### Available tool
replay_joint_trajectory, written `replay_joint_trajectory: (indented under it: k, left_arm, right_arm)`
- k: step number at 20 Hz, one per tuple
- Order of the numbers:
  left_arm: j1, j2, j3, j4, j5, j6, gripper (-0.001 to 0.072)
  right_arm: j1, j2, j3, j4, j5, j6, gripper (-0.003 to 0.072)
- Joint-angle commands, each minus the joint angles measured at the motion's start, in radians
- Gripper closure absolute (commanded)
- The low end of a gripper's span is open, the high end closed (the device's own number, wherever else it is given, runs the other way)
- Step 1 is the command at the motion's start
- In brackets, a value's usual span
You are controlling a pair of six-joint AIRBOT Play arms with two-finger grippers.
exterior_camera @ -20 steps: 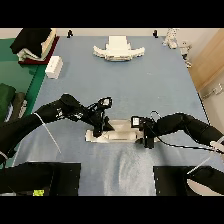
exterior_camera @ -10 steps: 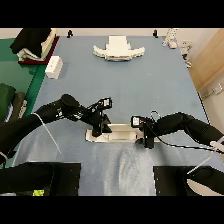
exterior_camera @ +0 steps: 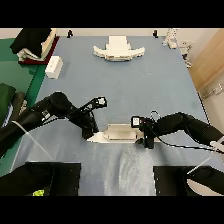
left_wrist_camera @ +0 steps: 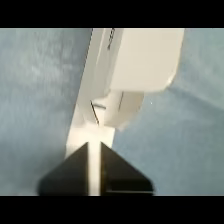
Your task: Fold the box.
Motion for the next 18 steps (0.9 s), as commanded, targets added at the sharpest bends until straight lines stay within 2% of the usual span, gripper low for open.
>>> replay_joint_trajectory:
  k: [1, 4, 6, 8, 12, 18]
  left_arm:
    - [-0.002, 0.072, 0.000, 0.066, -0.138, -0.325, 0.0697]
    - [-0.014, 0.050, -0.004, -0.200, -0.123, -0.397, 0.0697]
    - [-0.046, 0.001, 0.010, -0.325, -0.018, -0.394, 0.0697]
    - [-0.057, -0.071, 0.058, -0.336, 0.079, -0.398, 0.0697]
    - [-0.044, -0.220, 0.147, -0.333, 0.202, -0.475, 0.0697]
    - [-0.040, -0.382, 0.152, -0.331, 0.182, -0.544, 0.0697]
  right_arm:
    - [0.001, 0.001, 0.000, 0.000, 0.000, 0.000, 0.0175]
    - [0.001, 0.001, 0.000, 0.000, 0.000, 0.000, 0.0175]
    - [0.001, 0.001, 0.000, 0.000, 0.000, 0.000, 0.0175]
    - [0.001, 0.001, 0.000, 0.000, 0.000, 0.000, 0.0175]
    - [0.001, 0.001, 0.000, 0.000, 0.000, 0.000, 0.0174]
    - [0.001, 0.001, 0.000, 0.000, 0.000, 0.000, 0.0175]
